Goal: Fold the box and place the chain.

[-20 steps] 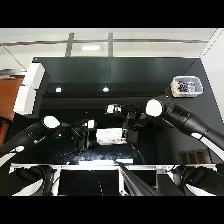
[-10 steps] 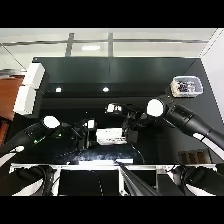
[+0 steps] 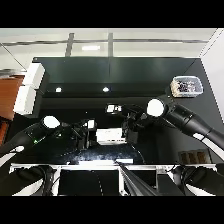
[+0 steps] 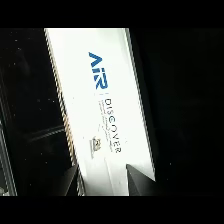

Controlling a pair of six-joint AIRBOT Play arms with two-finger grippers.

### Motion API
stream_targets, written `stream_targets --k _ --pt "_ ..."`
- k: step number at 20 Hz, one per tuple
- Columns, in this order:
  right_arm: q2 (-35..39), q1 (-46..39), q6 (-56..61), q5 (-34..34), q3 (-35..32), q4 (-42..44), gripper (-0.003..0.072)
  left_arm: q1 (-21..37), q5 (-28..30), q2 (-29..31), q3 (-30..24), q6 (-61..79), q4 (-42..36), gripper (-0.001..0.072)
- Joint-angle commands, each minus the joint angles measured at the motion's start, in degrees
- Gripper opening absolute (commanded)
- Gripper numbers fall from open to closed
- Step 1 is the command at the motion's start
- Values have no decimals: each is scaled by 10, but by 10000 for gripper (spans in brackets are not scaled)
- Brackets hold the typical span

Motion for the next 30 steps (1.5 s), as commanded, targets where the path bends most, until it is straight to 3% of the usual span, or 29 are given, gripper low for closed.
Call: stream_targets --k 1,16,20,26,28,30 --pt "0 0 0 2 0 0 332 0 0 0 0 0 0 349" --pt "-1 9 9 -18 -14 -1 332 0 0 0 0 0 0 349" --pt "-3 20 20 -55 -18 -7 333 0 0 0 0 0 0 349" --pt "-3 20 38 -36 -18 -18 334 0 0 0 0 0 0 349" --pt "-3 20 42 -37 -18 -18 430 0 0 0 0 0 0 349" --pt "-3 20 43 -37 -18 -18 430 0 0 0 0 0 0 349"
